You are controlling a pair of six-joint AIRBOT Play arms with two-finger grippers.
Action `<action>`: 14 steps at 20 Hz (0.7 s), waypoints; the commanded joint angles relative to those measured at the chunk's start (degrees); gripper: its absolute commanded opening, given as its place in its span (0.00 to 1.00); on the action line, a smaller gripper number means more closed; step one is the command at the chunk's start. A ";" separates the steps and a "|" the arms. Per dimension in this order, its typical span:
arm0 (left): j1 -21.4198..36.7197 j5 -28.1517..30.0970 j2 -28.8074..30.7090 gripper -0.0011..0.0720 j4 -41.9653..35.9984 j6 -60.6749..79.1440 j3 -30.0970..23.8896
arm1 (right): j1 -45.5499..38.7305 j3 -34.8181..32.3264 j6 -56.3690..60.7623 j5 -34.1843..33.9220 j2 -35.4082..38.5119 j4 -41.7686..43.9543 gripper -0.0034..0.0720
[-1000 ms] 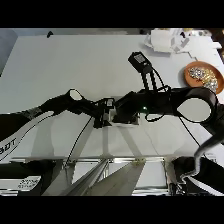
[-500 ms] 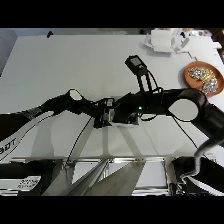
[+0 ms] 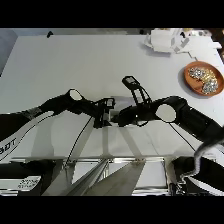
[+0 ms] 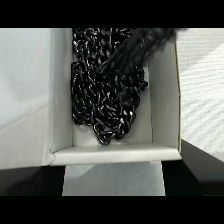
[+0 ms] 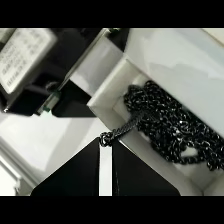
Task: Fold the box and place the chain.
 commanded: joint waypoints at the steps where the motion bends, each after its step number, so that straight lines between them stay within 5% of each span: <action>1: 0.02 0.02 0.02 0.25 0.00 0.00 0.02 | 0.04 -0.48 1.14 0.55 -0.57 -1.46 0.07; 5: 0.02 0.02 0.02 0.25 0.00 0.02 0.02 | -0.87 -0.48 4.26 2.49 -0.50 -5.46 0.31; 7: 0.02 0.04 0.02 0.25 0.00 0.00 0.02 | -4.20 -0.39 4.15 4.33 0.61 -5.03 0.35; 10: 0.02 0.02 0.02 0.25 0.00 0.00 0.02 | -11.04 -0.39 -4.07 8.94 4.81 -3.10 0.34; 14: 0.02 0.02 0.02 0.25 0.00 0.02 0.02 | -22.60 -0.50 -32.61 17.77 7.56 -1.86 0.25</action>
